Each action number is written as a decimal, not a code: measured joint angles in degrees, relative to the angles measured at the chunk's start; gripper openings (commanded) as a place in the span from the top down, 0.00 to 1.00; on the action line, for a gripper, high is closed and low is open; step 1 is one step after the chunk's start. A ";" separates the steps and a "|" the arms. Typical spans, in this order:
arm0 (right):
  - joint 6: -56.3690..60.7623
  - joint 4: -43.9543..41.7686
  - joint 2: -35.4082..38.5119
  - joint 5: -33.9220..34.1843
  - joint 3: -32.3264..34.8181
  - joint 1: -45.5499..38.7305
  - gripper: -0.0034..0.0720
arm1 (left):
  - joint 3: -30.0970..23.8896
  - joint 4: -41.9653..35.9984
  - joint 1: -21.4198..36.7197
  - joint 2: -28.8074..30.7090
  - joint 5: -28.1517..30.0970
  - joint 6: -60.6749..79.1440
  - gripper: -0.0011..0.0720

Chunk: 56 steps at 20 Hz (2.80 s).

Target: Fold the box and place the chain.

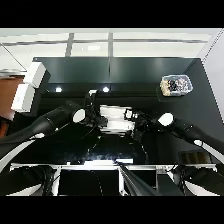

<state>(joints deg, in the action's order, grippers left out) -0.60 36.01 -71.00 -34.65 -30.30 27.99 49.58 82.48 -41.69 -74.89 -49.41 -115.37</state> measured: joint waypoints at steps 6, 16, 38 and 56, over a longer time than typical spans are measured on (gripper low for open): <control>0.02 0.00 0.00 -0.02 0.00 0.00 0.92 | 4.72 4.74 -2.34 -4.39 -3.63 -6.10 0.46; 0.33 0.00 0.00 -0.04 0.00 0.00 0.92 | 6.80 6.40 -4.81 -6.47 -5.11 -11.82 0.68; 0.39 0.00 0.00 -0.17 0.00 0.00 0.92 | 7.04 6.62 -5.16 -8.59 -6.23 -16.17 0.82; 0.46 -0.02 0.00 -0.02 0.00 0.00 0.92 | 9.03 7.56 -5.16 -8.79 -8.13 -16.55 0.52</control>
<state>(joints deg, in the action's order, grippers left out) -0.14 35.99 -71.00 -34.68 -30.30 27.99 58.61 90.04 -46.85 -83.68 -57.54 -131.92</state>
